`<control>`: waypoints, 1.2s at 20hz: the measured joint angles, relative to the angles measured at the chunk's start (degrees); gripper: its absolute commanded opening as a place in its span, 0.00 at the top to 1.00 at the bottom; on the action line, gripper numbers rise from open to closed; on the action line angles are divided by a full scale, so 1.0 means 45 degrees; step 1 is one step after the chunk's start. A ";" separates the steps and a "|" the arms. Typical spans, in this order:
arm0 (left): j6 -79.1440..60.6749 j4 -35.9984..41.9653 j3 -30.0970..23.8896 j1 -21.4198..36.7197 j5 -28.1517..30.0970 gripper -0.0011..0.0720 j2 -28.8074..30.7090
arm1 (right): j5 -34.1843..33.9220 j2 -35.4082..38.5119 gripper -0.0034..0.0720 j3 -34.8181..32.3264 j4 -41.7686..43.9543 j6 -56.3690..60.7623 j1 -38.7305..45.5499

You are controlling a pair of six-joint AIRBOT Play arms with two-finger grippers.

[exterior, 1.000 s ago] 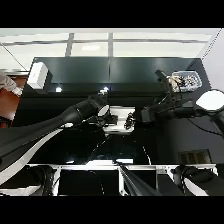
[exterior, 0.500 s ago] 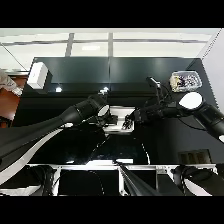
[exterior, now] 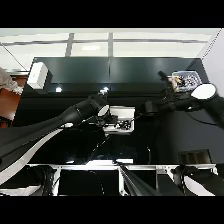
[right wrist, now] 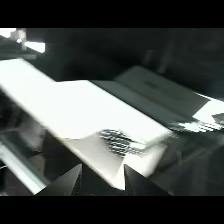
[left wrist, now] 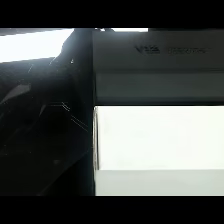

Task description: Fold the box and place the chain.

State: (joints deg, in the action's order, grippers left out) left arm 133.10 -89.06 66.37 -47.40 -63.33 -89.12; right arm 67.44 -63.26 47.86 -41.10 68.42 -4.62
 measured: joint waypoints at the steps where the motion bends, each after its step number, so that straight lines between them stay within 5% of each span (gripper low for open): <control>1: 0.0000 0.0000 0.0000 0.0000 0.0005 0.95 0.0000 | 0.0165 0.0000 0.54 0.0039 -0.0583 0.0000 0.0602; 4: 0.0000 0.0005 0.0000 0.0000 0.0000 0.95 0.0000 | -0.1292 -0.0015 0.52 -0.0321 -0.3050 0.1248 0.2108; 5: 0.0000 0.0005 0.0000 0.0000 -0.0005 0.95 0.0000 | -0.2322 -0.0044 0.19 -0.0568 -0.3963 0.2195 0.2477; 6: 0.0000 0.0005 0.0000 0.0000 0.0000 0.95 0.0000 | -0.3322 -0.0136 0.04 -0.0763 -0.4629 0.3045 0.2715; 12: 0.0000 0.0005 0.0000 0.0000 0.0005 0.95 0.0000 | -0.7019 -0.2229 0.04 -0.0466 -0.4347 0.5445 0.3279; 24: 0.0000 0.0000 0.0000 0.0000 0.0029 0.95 0.0000 | -0.7854 -0.5051 0.11 0.1651 -0.2817 0.5683 0.3337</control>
